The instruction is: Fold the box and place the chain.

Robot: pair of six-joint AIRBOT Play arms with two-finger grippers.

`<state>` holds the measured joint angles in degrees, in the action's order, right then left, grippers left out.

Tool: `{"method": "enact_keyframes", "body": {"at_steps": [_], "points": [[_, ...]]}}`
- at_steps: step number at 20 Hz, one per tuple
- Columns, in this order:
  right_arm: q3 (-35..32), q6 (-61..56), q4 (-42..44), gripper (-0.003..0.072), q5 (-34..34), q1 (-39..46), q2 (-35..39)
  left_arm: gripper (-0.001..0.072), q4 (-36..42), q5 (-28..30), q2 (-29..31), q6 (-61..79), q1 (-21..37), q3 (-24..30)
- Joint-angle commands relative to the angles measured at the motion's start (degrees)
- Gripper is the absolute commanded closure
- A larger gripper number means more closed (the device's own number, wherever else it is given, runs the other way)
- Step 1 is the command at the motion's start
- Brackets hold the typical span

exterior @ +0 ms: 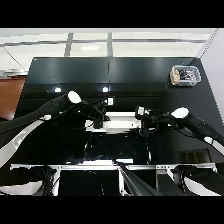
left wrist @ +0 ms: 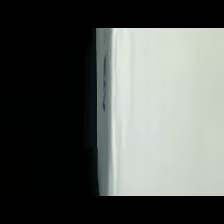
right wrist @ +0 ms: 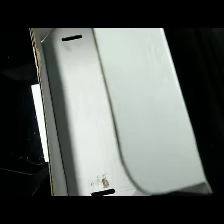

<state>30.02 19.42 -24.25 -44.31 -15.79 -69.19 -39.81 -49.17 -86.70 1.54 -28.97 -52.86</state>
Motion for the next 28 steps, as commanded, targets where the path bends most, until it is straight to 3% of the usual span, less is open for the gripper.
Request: {"method": "enact_keyframes", "body": {"at_steps": [1, 6, 8, 22, 23, 26, 27, 28], "points": [[0.79, -2.97, -5.22, 0.0033, -0.63, -0.04, -2.51, 0.068, -0.02, 0.09, -0.02, -0.07, -0.02, 0.0], [1.62, -5.49, -7.37, 0.0034, 0.2, -1.25, -3.48, 0.0679, 0.0, 0.07, -0.02, -0.07, -0.02, 0.0], [2.62, -8.92, -10.49, 0.0093, 1.09, -2.69, -4.57, 0.0679, 0.0, 0.04, -0.02, -0.07, -0.02, 0.0], [2.78, -10.64, -13.07, 0.0096, 2.05, -4.31, -4.94, 0.0679, 0.0, 0.04, -0.02, -0.07, -0.02, 0.0], [2.78, -10.64, -13.07, 0.0203, 2.01, -4.31, -4.94, 0.0679, -0.02, 0.04, -0.02, -0.07, -0.02, 0.0], [2.78, -10.62, -13.09, 0.0212, 2.03, -4.31, -4.94, 0.0676, -0.04, -0.11, 0.0, -2.43, 0.0, 0.0], [2.78, -10.62, -13.09, 0.0212, 2.03, -4.31, -4.94, 0.0566, -0.26, -0.52, 0.22, -3.21, 0.07, -0.07], [2.75, -10.62, -13.11, 0.0212, 2.01, -4.33, -4.94, 0.0372, -0.31, -0.59, 0.74, -3.52, 0.11, -0.09]]}}
